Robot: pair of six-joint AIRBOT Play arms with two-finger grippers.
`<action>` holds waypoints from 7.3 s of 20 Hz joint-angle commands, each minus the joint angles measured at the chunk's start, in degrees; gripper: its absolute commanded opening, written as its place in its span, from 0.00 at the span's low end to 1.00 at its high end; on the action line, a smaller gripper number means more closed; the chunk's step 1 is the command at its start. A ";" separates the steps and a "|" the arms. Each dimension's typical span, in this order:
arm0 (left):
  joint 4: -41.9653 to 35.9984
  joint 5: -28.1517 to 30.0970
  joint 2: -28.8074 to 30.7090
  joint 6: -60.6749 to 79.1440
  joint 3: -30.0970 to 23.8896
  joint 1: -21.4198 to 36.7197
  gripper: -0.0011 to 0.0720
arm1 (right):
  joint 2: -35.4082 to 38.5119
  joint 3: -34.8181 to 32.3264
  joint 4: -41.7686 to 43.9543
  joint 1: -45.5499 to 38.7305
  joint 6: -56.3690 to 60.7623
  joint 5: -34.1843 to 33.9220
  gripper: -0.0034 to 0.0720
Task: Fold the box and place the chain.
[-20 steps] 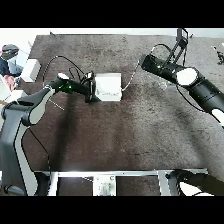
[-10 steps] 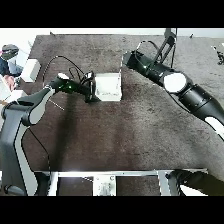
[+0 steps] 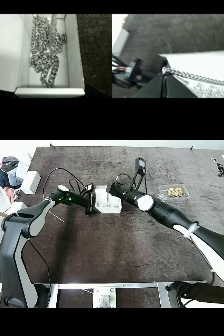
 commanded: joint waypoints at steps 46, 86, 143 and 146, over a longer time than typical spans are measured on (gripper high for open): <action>0.00 0.02 0.02 0.00 0.02 0.00 0.59 | 10.91 -1.03 -2.40 -9.64 -2.19 7.80 0.06; -0.02 0.04 0.02 0.00 0.02 0.00 0.59 | -7.85 -6.21 -3.61 -36.92 2.54 12.76 0.42; -0.13 0.02 0.02 0.00 0.02 0.00 0.59 | -3.61 18.21 5.46 -25.07 -35.47 29.11 0.17; -0.13 0.04 0.02 0.00 0.02 0.00 0.59 | -12.92 26.25 19.91 -29.77 -52.48 41.68 0.16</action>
